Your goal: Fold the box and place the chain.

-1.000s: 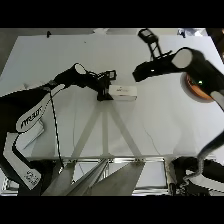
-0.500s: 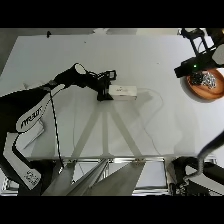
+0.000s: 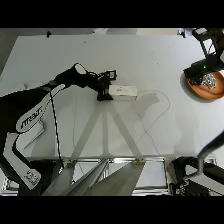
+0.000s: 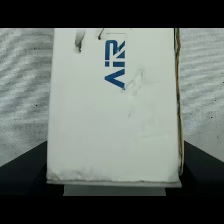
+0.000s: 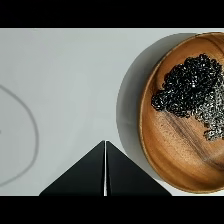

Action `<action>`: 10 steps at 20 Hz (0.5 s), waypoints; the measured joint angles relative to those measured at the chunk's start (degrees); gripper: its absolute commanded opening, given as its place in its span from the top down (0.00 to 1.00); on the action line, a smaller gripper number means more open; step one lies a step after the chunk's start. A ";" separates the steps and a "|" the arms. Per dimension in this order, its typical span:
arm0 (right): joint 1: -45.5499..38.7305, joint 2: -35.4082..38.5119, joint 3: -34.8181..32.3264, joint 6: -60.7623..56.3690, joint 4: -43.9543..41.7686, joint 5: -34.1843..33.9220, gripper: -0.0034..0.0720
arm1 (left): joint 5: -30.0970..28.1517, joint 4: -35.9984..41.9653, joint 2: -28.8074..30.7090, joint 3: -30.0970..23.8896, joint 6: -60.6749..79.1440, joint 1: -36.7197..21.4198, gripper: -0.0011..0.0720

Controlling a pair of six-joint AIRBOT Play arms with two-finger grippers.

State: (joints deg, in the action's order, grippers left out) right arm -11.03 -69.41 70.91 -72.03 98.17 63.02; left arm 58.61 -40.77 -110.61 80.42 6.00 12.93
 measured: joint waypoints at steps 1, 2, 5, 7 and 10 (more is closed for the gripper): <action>-0.04 0.00 0.00 -0.02 0.04 0.09 0.94 | 0.15 0.04 -0.02 0.00 0.00 0.00 0.97; -0.07 0.00 0.00 -0.02 0.15 0.09 0.94 | 0.22 0.07 -0.02 0.00 0.00 0.00 0.97; -0.09 0.00 0.00 -0.09 0.22 0.11 0.94 | 0.59 -0.04 0.52 -0.02 -0.24 0.07 0.97; -0.09 0.00 0.00 -0.09 0.22 0.13 0.94 | 2.43 -0.76 2.01 -0.13 -1.70 0.13 0.97; -0.09 0.00 0.00 -0.11 0.26 0.13 0.94 | 1.11 0.28 6.38 -0.04 -7.19 -0.09 0.97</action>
State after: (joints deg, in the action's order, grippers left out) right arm -11.11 -69.41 70.91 -72.14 98.43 63.16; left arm 59.72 -40.49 -104.22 80.38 -1.19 12.84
